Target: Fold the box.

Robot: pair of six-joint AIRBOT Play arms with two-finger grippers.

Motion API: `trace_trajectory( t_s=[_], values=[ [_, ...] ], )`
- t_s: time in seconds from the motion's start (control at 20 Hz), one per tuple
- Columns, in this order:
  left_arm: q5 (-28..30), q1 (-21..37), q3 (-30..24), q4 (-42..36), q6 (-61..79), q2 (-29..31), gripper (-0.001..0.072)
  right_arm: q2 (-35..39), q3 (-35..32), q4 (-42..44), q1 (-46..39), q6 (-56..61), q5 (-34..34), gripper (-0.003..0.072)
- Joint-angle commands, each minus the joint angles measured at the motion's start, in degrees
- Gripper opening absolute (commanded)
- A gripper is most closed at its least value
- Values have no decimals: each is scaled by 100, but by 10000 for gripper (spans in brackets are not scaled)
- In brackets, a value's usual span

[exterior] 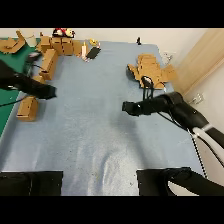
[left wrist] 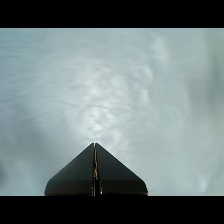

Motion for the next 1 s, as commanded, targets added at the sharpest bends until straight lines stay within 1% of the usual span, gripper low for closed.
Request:
trace_trajectory(
  t_s=[0.0,0.15,0.3,0.45,0.95],
  values=[
    [175,-1161,201,-87,-468,-599,12,-997,1058,365,11,-570,-599,5],
    [387,-1637,310,-87,-844,-1043,11,-1788,1867,341,94,-586,-1036,5],
    [420,-1733,310,-195,-968,-1239,12,-2238,2245,332,267,-586,-1075,5],
    [542,-1733,313,-275,-966,-1248,12,-2398,2271,372,424,-581,-990,5],
    [564,-1733,313,-275,-966,-1250,12,-2396,2267,385,415,-581,-1036,5]
  ],
)
